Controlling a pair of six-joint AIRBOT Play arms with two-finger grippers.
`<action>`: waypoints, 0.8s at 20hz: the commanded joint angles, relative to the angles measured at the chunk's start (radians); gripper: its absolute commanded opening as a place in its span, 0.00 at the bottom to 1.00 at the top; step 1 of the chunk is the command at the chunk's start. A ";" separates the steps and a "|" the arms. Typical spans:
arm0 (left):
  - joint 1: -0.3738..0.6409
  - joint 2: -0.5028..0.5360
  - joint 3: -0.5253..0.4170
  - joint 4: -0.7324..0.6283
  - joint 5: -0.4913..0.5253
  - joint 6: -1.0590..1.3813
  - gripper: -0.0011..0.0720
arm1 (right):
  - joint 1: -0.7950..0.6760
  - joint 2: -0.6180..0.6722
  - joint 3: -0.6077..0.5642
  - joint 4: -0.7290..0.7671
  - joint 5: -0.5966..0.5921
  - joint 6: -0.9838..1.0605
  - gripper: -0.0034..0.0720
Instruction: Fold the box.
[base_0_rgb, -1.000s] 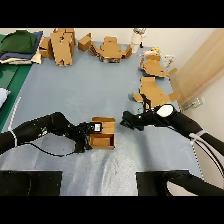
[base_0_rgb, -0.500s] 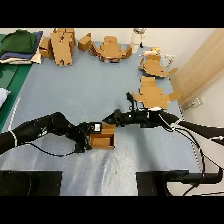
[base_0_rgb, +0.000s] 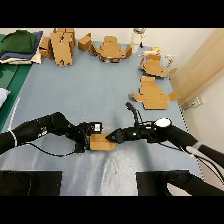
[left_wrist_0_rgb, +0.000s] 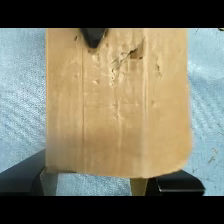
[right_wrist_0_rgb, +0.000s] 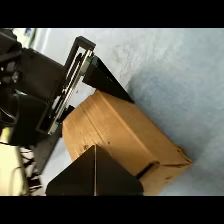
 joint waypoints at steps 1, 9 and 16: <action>0.000 0.000 0.000 0.000 0.002 0.000 0.50 | 0.055 0.138 -0.031 -0.062 -0.175 -0.089 0.05; 0.000 0.000 0.000 0.000 0.002 0.000 0.50 | 0.234 0.156 0.089 -0.370 -0.242 -0.219 0.47; 0.000 0.000 0.000 0.000 0.003 0.000 0.50 | 0.347 0.142 0.097 -0.684 -0.383 -0.260 0.59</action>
